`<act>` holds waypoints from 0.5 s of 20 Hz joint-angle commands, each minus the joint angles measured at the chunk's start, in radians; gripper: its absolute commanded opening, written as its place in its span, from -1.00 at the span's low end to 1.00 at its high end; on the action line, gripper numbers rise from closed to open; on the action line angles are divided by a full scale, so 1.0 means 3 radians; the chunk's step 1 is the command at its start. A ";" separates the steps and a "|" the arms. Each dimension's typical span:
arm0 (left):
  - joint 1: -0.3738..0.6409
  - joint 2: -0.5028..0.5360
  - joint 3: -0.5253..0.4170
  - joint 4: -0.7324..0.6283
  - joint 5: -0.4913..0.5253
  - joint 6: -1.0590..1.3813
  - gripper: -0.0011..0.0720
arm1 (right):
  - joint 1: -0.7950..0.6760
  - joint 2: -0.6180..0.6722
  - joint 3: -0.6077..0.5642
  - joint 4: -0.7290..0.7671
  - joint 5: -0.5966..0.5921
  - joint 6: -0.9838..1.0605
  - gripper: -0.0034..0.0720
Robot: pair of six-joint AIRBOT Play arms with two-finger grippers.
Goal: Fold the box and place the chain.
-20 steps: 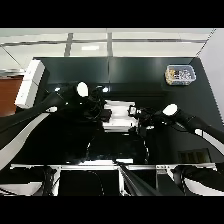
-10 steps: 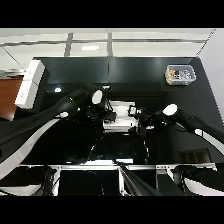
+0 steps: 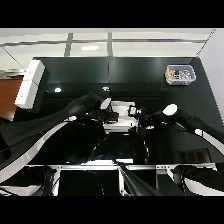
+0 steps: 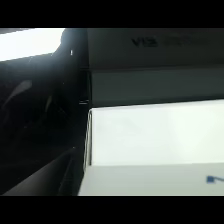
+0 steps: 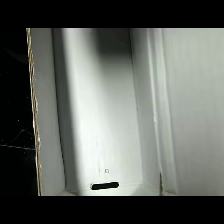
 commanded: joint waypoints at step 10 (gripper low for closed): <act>-0.0009 -0.0071 0.0024 -0.0079 0.0013 -0.0090 -0.90 | 0.0000 -0.0003 0.0000 0.0001 0.0003 0.0001 -0.39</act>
